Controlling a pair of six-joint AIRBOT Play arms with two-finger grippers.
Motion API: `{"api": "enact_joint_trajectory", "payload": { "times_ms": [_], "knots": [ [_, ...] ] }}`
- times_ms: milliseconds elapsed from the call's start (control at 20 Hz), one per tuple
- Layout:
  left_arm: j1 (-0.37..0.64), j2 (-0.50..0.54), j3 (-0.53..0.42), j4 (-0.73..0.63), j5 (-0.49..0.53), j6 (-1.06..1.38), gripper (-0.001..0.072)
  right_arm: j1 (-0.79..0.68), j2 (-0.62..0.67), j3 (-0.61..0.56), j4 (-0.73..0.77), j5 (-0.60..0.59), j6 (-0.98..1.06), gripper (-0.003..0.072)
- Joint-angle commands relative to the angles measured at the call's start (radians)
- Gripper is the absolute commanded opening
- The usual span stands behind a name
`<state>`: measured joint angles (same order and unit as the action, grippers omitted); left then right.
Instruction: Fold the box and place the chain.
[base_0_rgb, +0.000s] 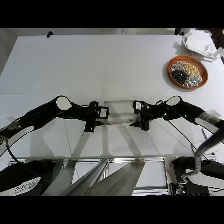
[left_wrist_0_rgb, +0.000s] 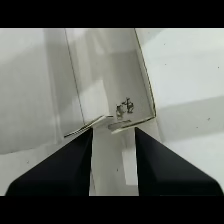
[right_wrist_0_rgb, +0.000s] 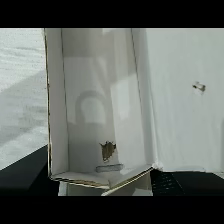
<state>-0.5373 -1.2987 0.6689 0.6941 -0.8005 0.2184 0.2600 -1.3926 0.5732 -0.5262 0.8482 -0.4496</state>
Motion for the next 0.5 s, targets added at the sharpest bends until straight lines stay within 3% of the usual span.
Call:
{"api": "enact_joint_trajectory", "payload": {
  "times_ms": [0, 200, 250, 300, 350, 450],
  "knots": [
    [-0.014, -0.001, 0.0, -0.029, 0.058, 0.006, 0.0271, 0.0, 0.0, 0.0, 0.0, 0.001, 0.0, 0.0401],
    [-0.04, -0.005, 0.0, -0.034, 0.137, 0.006, 0.0268, 0.0, 0.0, 0.0, 0.0, 0.001, 0.0, 0.0401],
    [-0.047, -0.01, 0.0, -0.036, 0.143, 0.006, 0.0203, 0.0, 0.0, 0.0, 0.0, 0.001, 0.0, 0.0401],
    [-0.057, -0.016, 0.0, -0.036, 0.143, 0.006, 0.0073, 0.0, 0.0, 0.0, 0.0, 0.0, 0.0, 0.0401],
    [-0.069, -0.023, 0.0, -0.037, 0.143, 0.006, 0.0027, 0.0, 0.0, 0.0, 0.0, 0.001, 0.0, 0.0401],
    [-0.092, -0.035, 0.0, -0.074, 0.154, 0.006, 0.0027, 0.0, 0.0, 0.0, 0.0, 0.0, 0.0, 0.0401]
  ]
}}
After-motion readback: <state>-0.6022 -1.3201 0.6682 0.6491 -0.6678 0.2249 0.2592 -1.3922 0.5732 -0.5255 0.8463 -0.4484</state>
